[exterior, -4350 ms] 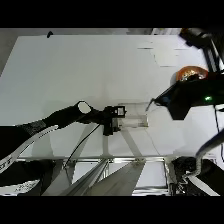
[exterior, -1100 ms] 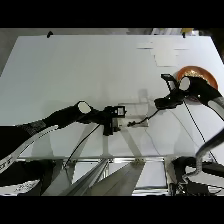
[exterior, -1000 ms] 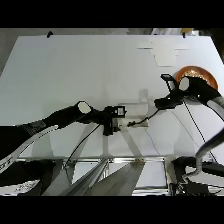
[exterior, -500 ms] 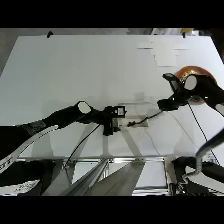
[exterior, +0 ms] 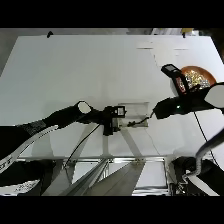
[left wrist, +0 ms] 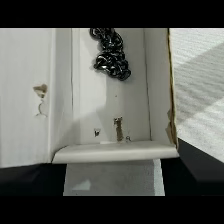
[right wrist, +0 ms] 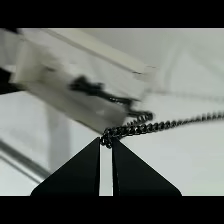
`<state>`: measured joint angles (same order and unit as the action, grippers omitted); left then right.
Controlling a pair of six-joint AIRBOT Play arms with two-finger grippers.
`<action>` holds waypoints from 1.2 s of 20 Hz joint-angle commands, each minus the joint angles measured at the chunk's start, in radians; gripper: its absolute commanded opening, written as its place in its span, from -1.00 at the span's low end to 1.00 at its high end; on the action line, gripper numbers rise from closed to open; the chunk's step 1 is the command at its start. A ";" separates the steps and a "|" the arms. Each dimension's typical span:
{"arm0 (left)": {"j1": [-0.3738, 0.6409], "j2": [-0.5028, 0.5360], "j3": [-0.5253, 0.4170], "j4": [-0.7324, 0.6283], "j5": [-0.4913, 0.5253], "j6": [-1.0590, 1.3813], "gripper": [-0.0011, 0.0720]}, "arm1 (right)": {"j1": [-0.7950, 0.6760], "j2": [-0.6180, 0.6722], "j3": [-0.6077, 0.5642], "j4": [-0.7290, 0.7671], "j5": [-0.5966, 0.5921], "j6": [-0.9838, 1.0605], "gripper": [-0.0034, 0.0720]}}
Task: Fold the box and place the chain.
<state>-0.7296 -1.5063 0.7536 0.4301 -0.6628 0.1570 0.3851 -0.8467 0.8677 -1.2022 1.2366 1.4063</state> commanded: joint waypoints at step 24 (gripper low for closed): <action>0.000 0.000 0.000 0.000 0.000 0.000 -0.23 | 0.043 -0.088 0.065 -0.206 -0.156 0.065 -0.50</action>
<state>-0.7296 -1.5063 0.7536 0.4305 -0.6628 0.1570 0.5472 -0.9741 0.9058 -1.3376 1.0504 1.4536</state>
